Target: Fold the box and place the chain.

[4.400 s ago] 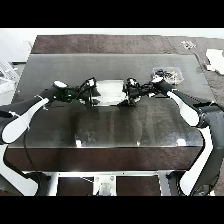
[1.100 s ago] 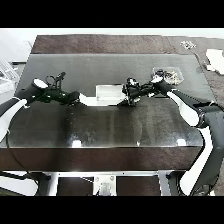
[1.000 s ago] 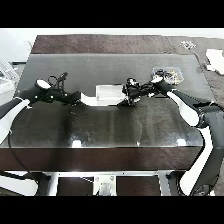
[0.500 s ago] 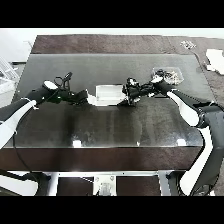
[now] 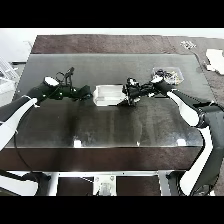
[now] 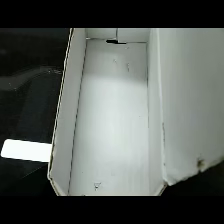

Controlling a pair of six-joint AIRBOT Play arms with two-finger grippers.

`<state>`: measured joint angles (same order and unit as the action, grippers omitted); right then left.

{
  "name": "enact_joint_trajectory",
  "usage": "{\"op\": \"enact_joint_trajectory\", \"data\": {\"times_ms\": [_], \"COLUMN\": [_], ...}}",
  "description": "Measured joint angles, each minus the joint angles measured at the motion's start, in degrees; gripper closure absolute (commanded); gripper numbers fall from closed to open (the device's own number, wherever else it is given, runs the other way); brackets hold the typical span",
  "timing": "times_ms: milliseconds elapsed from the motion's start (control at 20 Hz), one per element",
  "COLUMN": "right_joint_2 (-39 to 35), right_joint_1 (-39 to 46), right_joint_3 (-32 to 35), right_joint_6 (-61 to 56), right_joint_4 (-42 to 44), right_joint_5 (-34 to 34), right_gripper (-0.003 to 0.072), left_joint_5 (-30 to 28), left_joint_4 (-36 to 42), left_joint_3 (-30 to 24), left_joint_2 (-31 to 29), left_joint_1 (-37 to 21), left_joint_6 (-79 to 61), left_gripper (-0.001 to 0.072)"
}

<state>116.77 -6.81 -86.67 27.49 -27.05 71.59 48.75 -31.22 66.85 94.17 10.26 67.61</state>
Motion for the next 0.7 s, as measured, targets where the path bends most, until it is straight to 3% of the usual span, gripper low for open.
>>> {"op": "enact_joint_trajectory", "data": {"times_ms": [150, 250, 700], "right_joint_2": [0.0, 0.0, 0.0], "right_joint_1": [0.0, 0.0, 0.0], "right_joint_3": [0.0, 0.0, 0.0], "right_joint_6": [0.0, 0.0, 0.0], "right_joint_4": [0.0, 0.0, 0.0], "right_joint_5": [0.0, 0.0, 0.0], "right_gripper": [0.0108, 0.0108, 0.0108], "left_joint_5": [0.3, 0.6, 2.9], "left_joint_4": [0.7, 1.1, 1.8], "left_joint_3": [0.2, 0.3, 0.3], "left_joint_2": [-0.4, -0.7, -0.9], "left_joint_1": [0.0, 0.0, 0.1], "left_joint_6": [0.0, -0.1, -0.2], "left_gripper": [0.0684, 0.0448, 0.0451]}}
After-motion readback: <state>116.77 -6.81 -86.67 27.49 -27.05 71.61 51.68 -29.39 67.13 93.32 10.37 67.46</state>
